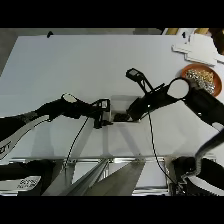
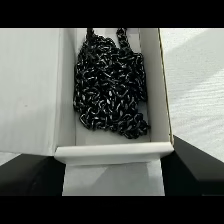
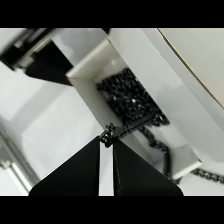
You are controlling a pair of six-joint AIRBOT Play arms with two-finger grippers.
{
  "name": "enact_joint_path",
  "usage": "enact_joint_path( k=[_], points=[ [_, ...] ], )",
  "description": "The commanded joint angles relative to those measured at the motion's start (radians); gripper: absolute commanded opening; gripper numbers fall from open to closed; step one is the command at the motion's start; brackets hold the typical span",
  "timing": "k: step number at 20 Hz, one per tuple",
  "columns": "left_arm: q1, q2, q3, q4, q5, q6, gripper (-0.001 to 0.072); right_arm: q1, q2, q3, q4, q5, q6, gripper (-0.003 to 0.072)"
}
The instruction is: Fold the box and place the chain.
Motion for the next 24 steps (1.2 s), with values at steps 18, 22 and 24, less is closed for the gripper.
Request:
enact_joint_path(
  k=[18,22,24],
  points=[
    [0.000,0.000,0.000,0.000,0.000,0.000,0.0082,-0.317,0.037,0.026,-0.307,0.030,0.256,0.0020],
    [0.000,0.000,0.000,0.000,0.000,0.001,0.0082,-0.317,0.018,-0.080,-0.306,-0.080,0.265,0.0020],
    [0.000,0.000,0.000,0.000,0.000,0.000,0.0082,-0.316,0.001,-0.117,-0.307,-0.121,0.301,0.0021]
  ],
)
